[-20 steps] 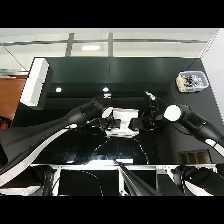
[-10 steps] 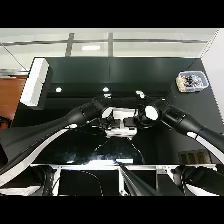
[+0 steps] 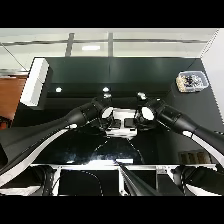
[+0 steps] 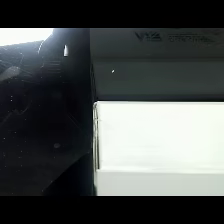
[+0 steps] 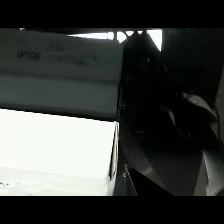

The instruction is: Fold the box and place the chain.

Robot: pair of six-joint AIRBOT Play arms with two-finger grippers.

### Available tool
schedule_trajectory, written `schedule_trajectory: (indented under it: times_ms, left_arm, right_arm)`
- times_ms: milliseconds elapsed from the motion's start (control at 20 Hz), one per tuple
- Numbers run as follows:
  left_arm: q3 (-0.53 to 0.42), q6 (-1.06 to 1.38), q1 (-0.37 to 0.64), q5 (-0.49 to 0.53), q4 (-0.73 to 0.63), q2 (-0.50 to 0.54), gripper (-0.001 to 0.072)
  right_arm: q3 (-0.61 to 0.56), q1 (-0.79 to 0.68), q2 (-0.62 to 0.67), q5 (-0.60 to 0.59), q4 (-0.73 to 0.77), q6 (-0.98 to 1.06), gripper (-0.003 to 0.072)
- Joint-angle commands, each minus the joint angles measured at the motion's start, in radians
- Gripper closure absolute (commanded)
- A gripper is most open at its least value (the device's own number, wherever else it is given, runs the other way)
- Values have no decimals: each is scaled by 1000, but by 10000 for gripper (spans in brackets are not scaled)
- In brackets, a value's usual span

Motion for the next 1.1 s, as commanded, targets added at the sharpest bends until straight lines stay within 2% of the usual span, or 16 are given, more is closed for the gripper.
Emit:
schedule_trajectory:
  times_ms: [0,50,550,600,650,700,900,1000,1050]
  left_arm:
    - [1,0,1,0,1,-1,685]
    - [1,0,1,0,1,-1,685]
    - [1,0,1,0,1,-1,685]
    - [1,0,1,0,1,-1,685]
    - [1,0,1,0,1,-1,685]
    - [1,-1,1,0,1,-1,685]
    - [1,-1,1,0,1,-1,685]
    - [1,0,1,0,1,-1,685]
    - [1,0,1,0,1,-1,685]
  right_arm:
    - [1,1,-7,10,-3,22,401]
    - [1,1,-10,9,-3,22,447]
    - [2,1,-57,8,8,22,454]
    - [2,1,-61,7,10,22,582]
    - [2,1,-63,3,10,22,667]
    - [3,1,-63,2,10,26,678]
    - [3,1,-63,2,19,29,673]
    - [3,1,-62,-2,41,36,481]
    - [3,1,-62,-3,48,43,487]
